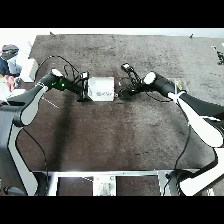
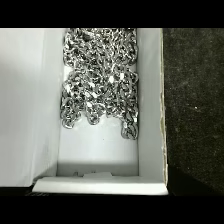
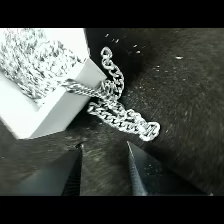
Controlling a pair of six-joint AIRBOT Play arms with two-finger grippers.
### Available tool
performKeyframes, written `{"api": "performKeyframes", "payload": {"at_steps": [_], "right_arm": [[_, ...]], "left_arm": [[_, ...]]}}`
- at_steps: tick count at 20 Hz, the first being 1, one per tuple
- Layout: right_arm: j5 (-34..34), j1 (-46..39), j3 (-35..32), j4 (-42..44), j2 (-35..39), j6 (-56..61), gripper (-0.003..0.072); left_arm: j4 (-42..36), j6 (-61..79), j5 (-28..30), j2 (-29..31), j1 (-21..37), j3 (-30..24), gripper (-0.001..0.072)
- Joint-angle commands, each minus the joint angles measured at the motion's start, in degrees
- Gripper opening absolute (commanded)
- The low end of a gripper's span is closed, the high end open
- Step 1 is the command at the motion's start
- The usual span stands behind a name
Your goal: Fold the box and place the chain.
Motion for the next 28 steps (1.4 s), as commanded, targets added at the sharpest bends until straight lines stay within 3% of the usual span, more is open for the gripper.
{"api": "performKeyframes", "payload": {"at_steps": [1, 7, 8, 9, 14, 15, 17, 19, 21, 23, 28], "right_arm": [[3.3, -0.4, 4.7, 0.3, -4.7, -4.2, 0.0326], [1.9, -0.2, 5.7, -4.1, -6.9, -5.1, 0.0324], [1.7, -0.2, 5.7, -4.2, -6.9, -5.7, 0.0266], [1.8, -0.2, 5.7, -4.1, -6.9, -6.0, 0.0148], [2.2, -0.2, 5.7, -4.2, -6.4, -7.2, 0.015], [2.2, -0.2, 5.7, -4.1, -5.9, -7.5, 0.005], [1.8, -0.2, 5.7, -4.0, -4.4, -7.8, 0.0038], [1.3, -0.2, 5.7, -4.2, -2.7, -7.8, 0.0041], [0.9, -0.3, 5.7, -4.2, -2.0, -7.8, 0.0423], [-1.4, -0.3, 5.6, -4.2, -2.0, -7.8, 0.0285], [-2.6, -0.3, 5.6, -4.2, -4.2, -7.8, 0.0309]], "left_arm": [[0.0, 0.0, 0.0, 0.0, 0.0, 0.0, 0.0344], [0.0, 0.0, 0.0, 0.0, 0.0, 0.0, 0.0344], [0.0, 0.0, 0.0, 0.0, 0.0, 0.0, 0.0344], [0.0, 0.0, 0.0, 0.0, 0.0, 0.0, 0.0344], [0.0, 0.0, 0.0, 0.0, 0.0, 0.0, 0.0344], [0.0, 0.0, 0.0, 0.0, 0.0, 0.0, 0.0344], [0.0, 0.0, 0.0, 0.0, 0.0, 0.0, 0.0344], [0.0, 0.0, 0.0, 0.0, 0.0, 0.0, 0.0344], [0.0, 0.0, 0.0, 0.0, 0.0, 0.0, 0.0344], [0.0, 0.0, 0.0, 0.0, 0.0, 0.0, 0.0344], [0.0, 0.0, 0.0, 0.0, 0.0, 0.0, 0.0344]]}}
